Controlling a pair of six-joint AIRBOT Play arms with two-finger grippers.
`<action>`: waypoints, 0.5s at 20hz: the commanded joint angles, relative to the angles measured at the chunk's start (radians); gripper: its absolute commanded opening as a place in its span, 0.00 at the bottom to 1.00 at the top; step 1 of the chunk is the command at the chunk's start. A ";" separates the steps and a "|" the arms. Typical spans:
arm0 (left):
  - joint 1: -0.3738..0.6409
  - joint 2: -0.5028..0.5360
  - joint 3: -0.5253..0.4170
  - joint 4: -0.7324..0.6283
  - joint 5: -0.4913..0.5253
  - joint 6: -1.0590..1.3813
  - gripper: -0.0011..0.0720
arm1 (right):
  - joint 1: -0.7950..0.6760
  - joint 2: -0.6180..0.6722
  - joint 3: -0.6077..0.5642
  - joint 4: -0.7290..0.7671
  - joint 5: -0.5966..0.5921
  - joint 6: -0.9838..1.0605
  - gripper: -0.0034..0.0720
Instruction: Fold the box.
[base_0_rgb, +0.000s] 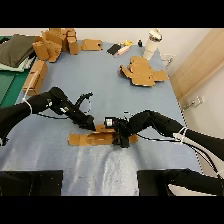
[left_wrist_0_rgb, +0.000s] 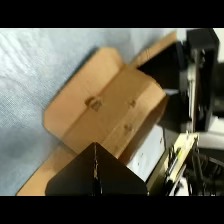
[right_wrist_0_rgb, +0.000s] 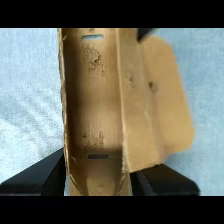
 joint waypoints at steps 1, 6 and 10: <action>0.085 0.002 0.001 -0.003 -0.181 0.233 0.02 | 0.000 0.000 0.000 0.001 0.003 0.002 0.60; 0.229 0.005 -0.038 -0.099 -0.243 0.498 0.02 | 0.000 0.000 0.000 0.001 0.003 0.002 0.60; 0.224 0.089 -0.058 -0.093 -0.145 0.569 0.02 | 0.000 0.000 0.000 0.001 0.003 0.002 0.60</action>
